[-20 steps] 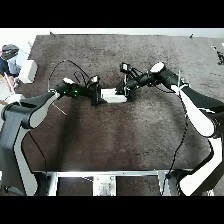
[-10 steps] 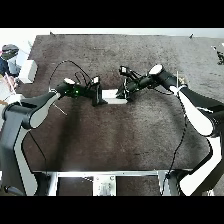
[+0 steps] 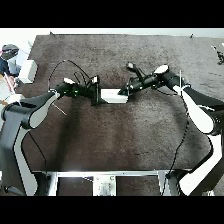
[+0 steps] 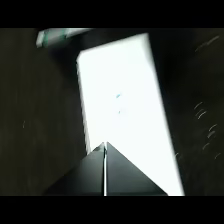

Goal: Fold the box and place the chain.

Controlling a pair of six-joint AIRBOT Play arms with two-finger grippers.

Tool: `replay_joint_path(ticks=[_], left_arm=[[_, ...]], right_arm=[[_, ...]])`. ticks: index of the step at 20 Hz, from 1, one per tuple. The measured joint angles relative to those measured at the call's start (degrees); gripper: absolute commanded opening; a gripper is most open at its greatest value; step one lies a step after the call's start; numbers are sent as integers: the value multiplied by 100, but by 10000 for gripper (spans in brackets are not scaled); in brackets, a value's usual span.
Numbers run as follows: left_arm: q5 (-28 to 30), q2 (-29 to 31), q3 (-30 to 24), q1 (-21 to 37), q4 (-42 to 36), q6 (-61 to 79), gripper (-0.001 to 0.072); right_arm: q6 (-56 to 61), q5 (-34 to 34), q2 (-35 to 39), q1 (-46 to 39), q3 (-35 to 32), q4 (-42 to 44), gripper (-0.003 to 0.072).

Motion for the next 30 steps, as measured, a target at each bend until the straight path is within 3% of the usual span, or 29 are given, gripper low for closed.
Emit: replay_joint_path(ticks=[4, 13, 18, 25, 30], left_arm=[[-4, -2, 0, -7, 0, -2, 285], [-9, -2, 0, -7, 2, -17, 285], [-13, -2, 0, -11, -2, -15, 285], [-15, -2, 0, -11, -4, -4, 285], [-13, -2, 0, -11, -4, -2, 285]], right_arm=[[74, 2, -76, -55, 2, 254, 11], [767, 42, -422, 2, 20, -413, 10], [772, -81, -85, 2, -11, -540, 9], [1121, -380, 1707, -122, -271, 181, 8], [1467, -1919, 3882, -595, -2009, 260, 9]])
